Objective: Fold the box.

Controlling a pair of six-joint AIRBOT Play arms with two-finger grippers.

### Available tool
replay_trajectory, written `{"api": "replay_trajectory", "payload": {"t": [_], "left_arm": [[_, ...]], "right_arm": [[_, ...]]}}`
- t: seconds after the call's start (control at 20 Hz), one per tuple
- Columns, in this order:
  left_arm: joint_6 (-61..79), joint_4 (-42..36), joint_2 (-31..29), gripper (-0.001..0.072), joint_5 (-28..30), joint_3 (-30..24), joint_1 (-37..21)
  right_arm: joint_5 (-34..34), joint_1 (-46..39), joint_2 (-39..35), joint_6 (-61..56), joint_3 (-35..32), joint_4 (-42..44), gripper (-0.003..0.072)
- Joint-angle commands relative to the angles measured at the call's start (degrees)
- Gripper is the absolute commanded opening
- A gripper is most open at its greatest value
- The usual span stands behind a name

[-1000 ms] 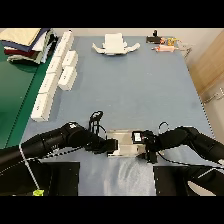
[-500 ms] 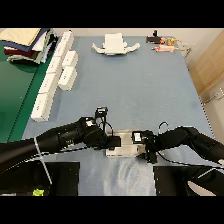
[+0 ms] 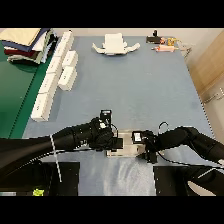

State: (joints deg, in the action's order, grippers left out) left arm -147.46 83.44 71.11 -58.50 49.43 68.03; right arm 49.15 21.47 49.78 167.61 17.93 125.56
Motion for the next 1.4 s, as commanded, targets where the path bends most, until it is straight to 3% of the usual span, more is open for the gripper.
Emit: {"api": "replay_trajectory", "payload": {"t": [0.0, 0.3, 0.35, 0.4, 0.45, 0.75, 0.85, 0.95, 1.3, 1.35], "left_arm": [[-0.5, 0.5, 1.5, 0.0355, -1.2, 1.6, 0.2], [-0.6, 1.5, 5.0, 0.0354, -4.3, 3.4, 1.3], [-0.9, 1.7, 5.3, 0.0261, -4.3, 3.4, 1.7], [-1.0, 1.9, 5.5, 0.0103, -4.0, 3.4, 2.0], [-1.1, 1.9, 5.5, 0.0015, -3.0, 3.4, 2.2], [-2.2, 1.6, 5.5, 0.0015, -1.9, 3.4, 2.5], [-2.1, 0.9, 5.4, 0.0029, -1.9, 3.4, 2.5], [-2.2, 0.3, 5.4, 0.0596, -1.6, 3.4, 2.5], [-2.6, 0.4, 5.4, 0.0572, -1.6, 3.4, 2.5], [-2.6, 0.4, 5.4, 0.0377, -1.5, 3.4, 2.5]], "right_arm": [[0.0, 0.0, 0.0, 0.0, 0.0, 0.0, 0.0523], [0.0, 0.0, 0.0, 0.0, 0.0, 0.0, 0.0523], [0.0, 0.0, 0.0, 0.0, 0.0, 0.0, 0.0522], [0.0, 0.0, 0.0, 0.0, 0.0, 0.0, 0.0523], [0.0, 0.0, 0.0, 0.0, 0.0, 0.0, 0.0523], [0.0, 0.0, 0.0, 0.0, 0.0, 0.0, 0.0523], [0.0, 0.0, 0.0, 0.0, 0.0, 0.0, 0.0523], [0.0, 0.0, 0.0, 0.0, 0.0, 0.0, 0.0523], [0.0, 0.0, 0.0, 0.0, 0.0, 0.0, 0.0523], [0.0, 0.0, 0.0, 0.0, 0.0, 0.0, 0.0523]]}}
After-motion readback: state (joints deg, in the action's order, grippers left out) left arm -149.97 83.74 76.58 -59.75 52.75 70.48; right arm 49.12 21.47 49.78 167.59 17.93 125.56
